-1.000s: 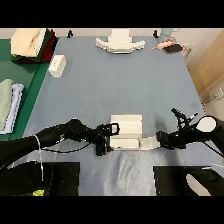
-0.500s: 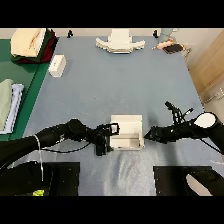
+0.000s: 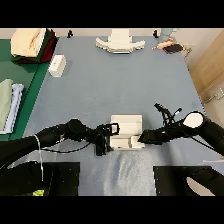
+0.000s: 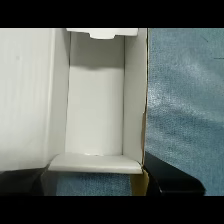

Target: Fold the box.

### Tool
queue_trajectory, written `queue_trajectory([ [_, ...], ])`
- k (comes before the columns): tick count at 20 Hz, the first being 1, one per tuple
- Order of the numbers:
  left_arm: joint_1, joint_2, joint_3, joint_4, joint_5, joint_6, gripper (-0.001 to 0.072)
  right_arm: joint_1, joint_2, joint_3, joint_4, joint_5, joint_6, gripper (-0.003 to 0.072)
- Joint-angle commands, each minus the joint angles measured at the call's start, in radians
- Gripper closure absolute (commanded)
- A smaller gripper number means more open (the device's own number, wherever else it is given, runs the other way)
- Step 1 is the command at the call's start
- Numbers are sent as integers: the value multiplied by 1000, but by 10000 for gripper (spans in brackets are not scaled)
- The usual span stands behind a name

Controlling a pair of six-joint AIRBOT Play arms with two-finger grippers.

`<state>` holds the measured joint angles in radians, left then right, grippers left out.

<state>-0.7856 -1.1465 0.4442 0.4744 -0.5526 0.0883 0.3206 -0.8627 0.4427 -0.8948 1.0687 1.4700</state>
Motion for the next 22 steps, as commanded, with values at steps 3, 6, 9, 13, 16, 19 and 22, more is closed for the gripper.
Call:
queue_trajectory([
  [3,0,0,0,0,0,0,286,261,-75,129,-419,-53,458,323],
  [6,0,0,0,0,0,0,286,378,-123,201,-561,-21,701,323],
  [9,0,0,0,0,0,0,285,467,-220,266,-605,44,814,335],
  [13,0,-1,0,0,0,0,286,572,-350,348,-721,153,996,346],
  [16,0,-1,0,0,0,0,286,592,-385,375,-759,198,1054,474],
  [19,0,-1,0,0,0,0,286,591,-385,379,-778,208,1061,666],
  [22,0,0,0,0,0,0,285,592,-385,380,-789,206,1062,685],
])
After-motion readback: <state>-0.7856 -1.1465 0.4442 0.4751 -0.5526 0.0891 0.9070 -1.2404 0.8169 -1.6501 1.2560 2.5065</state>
